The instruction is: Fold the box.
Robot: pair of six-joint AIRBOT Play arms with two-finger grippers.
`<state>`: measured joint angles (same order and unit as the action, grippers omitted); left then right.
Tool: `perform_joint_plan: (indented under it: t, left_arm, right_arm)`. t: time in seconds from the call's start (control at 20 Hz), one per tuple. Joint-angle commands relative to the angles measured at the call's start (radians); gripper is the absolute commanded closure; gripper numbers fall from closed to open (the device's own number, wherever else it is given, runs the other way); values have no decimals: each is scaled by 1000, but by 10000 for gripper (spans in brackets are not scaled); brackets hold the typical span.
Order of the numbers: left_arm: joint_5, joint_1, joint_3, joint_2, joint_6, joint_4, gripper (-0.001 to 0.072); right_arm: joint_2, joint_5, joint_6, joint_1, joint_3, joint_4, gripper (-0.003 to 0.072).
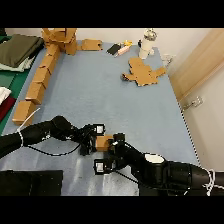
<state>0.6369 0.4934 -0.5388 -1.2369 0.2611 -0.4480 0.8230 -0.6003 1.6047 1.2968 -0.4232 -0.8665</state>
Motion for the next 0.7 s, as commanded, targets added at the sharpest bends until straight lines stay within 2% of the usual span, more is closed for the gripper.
perform_joint_plan:
  t: [0.0,0.65]
  left_arm:
    - [0,0,0,0,0,0,112]
    - [1,0,0,0,0,0,112]
  right_arm:
    - [3,-11,-12,2,-7,21,301]
    - [-48,-74,-12,20,-37,104,336]
